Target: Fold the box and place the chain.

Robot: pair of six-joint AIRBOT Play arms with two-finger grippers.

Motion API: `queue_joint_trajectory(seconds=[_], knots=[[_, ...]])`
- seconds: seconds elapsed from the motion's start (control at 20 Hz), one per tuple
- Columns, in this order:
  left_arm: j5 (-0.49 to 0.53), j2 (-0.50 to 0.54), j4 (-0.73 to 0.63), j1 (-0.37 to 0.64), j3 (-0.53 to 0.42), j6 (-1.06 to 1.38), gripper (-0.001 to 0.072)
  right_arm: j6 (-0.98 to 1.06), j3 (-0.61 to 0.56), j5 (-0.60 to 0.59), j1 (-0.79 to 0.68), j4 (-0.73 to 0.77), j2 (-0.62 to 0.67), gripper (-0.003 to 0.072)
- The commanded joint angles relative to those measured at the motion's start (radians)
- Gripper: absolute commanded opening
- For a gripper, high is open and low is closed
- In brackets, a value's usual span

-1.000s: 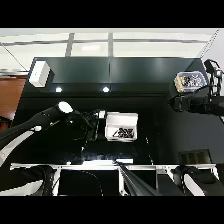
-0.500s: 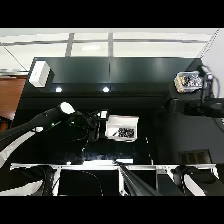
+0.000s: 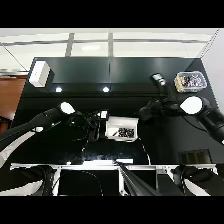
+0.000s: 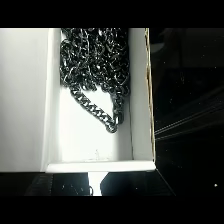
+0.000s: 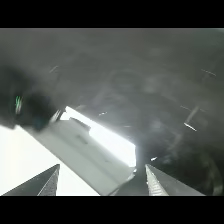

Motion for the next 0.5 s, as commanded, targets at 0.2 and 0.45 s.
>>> queue_joint_trajectory(seconds=[0.2,0.45], knots=[[-0.001,-0.001,0.001,0.0,0.0,0.0,0.0489,-0.385,0.01,0.249,0.063,0.024,0.016,0.0633],[-0.001,-0.001,0.001,0.0,0.0,0.0,0.0489,-0.627,-0.04,0.189,0.075,0.023,0.014,0.0632]])
